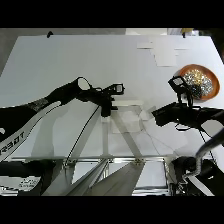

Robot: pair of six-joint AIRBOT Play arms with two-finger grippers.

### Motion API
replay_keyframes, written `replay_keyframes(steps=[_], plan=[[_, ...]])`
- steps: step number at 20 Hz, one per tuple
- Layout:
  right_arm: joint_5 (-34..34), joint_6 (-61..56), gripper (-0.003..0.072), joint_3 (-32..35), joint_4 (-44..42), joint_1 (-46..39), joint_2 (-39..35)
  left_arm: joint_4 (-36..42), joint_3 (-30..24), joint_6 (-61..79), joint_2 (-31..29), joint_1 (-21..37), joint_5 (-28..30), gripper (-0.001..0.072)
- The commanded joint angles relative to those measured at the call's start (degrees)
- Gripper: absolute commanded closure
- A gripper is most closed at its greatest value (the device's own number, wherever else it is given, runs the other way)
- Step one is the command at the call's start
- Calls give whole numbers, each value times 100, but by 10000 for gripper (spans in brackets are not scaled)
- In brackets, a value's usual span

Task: Fold the box and place the chain.

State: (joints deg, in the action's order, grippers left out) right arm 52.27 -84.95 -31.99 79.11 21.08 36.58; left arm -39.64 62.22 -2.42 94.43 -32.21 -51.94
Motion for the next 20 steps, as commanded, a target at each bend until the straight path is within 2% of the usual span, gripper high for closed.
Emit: replay_keyframes(steps=[1, 14, 17, 20], plan=[[0, 0, 248, -4, 0, 4, 0, -74, -2, 339, 13, -4, -28, 703], [2, -2, 248, -4, 0, 4, 0, -136, 52, 800, 0, 7, -66, 706], [2, 0, 248, -4, -2, 4, 0, -164, 103, 802, 2, 7, -358, 707], [2, -2, 248, -4, -2, 4, 0, -520, 103, 804, 2, 7, -767, 707]])
